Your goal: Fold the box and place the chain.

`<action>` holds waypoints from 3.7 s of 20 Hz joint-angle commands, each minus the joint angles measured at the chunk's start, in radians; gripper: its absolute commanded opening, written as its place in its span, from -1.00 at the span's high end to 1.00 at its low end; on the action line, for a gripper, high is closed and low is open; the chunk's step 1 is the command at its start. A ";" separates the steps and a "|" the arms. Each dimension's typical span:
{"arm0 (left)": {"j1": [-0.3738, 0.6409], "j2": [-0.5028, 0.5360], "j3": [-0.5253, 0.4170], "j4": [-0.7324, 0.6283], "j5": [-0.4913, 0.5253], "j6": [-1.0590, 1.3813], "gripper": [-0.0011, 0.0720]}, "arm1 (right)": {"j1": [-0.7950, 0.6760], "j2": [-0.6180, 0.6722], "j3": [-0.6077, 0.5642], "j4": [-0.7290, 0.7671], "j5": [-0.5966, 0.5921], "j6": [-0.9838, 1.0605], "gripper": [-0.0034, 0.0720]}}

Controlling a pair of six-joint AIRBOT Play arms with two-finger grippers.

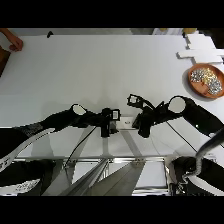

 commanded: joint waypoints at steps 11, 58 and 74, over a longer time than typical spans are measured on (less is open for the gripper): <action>0.000 0.001 0.000 0.000 0.000 0.000 0.06 | 0.001 0.027 -0.008 -0.018 -0.021 0.050 0.85; 1.101 0.365 -0.022 0.734 -0.048 -1.015 0.03 | -0.401 0.184 0.066 -0.623 0.224 0.901 0.85; 1.101 0.456 -0.089 0.935 -0.330 -1.258 -0.93 | -0.401 0.184 0.066 -0.621 0.224 0.901 0.85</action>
